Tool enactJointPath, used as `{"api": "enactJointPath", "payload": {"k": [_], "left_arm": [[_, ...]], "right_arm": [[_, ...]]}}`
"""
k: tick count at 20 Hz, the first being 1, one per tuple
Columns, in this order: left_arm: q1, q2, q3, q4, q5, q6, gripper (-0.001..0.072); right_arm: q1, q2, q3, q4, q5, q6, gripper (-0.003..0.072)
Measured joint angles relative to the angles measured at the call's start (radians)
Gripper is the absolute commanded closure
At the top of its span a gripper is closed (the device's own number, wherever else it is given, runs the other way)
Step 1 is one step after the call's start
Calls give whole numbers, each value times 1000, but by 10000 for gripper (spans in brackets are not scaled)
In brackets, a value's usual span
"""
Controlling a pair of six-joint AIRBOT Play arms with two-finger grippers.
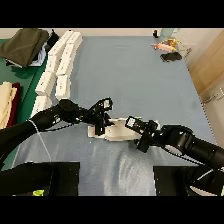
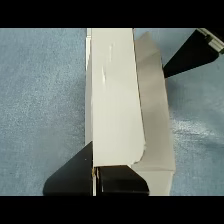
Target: Fold the box.
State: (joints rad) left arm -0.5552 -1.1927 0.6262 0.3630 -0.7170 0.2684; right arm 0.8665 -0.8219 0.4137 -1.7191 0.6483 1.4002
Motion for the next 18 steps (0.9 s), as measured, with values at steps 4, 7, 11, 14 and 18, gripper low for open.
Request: {"api": "enactJointPath", "payload": {"k": [4,7,11,14,18], "left_arm": [[0,0,0,0,0,0,697],[0,0,0,0,0,0,697],[0,0,0,0,0,0,697],[0,0,0,0,1,-1,697],[0,0,0,0,0,-1,697]], "right_arm": [[1,44,7,-60,-9,80,101],[0,64,10,-84,-4,102,-14],[-17,71,10,-114,-9,100,-34],[-75,72,10,-68,-34,-13,-34],[-234,48,10,234,-72,-448,-34]]}}
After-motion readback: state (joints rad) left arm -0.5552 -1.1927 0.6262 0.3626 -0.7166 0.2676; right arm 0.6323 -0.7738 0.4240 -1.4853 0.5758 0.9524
